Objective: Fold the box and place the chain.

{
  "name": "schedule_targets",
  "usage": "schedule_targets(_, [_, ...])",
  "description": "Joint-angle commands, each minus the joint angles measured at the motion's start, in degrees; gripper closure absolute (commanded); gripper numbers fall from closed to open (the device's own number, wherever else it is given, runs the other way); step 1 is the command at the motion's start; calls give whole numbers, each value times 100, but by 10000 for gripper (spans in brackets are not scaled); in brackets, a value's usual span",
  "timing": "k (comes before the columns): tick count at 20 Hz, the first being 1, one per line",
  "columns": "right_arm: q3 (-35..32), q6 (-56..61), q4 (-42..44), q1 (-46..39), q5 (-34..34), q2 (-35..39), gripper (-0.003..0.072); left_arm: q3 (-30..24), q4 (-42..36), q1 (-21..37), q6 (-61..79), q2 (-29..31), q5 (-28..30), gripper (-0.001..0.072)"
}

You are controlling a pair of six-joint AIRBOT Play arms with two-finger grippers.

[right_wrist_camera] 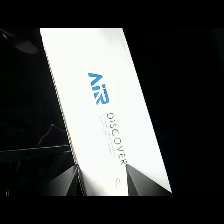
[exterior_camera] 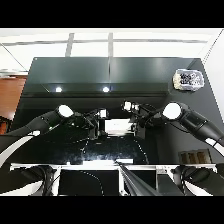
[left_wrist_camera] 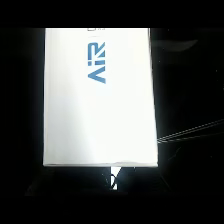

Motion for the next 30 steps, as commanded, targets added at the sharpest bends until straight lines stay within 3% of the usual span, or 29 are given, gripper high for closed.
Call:
schedule_targets(1, [15,151,4,4,7,2,311,2,2,-4,-2,-4,2,226])
schedule_targets(5, [358,1106,7,-175,743,382,313,2,2,-4,-2,-4,2,227])
schedule_targets(6, [378,1421,26,-341,879,518,359,2,2,-4,-2,-4,2,227])
schedule_targets(8, [358,1917,398,-793,1047,549,664,2,2,-4,-2,-4,2,226])
schedule_targets(12, [-72,2251,2564,-1357,1172,354,666,2,2,-2,-2,-4,2,227])
schedule_targets(14, [-173,2269,3058,-1331,1532,31,665,2,2,-2,-2,-4,2,226])
schedule_targets(18, [-173,2470,3042,-1132,1421,-669,655,2,2,-2,-2,-4,2,226])
schedule_targets(23, [-173,2942,2205,-1102,673,-1049,654,2,2,-2,-2,-4,2,227])
schedule_targets(30, [-116,2894,2306,-1058,866,-1176,654,2,0,-2,-2,-4,2,226])
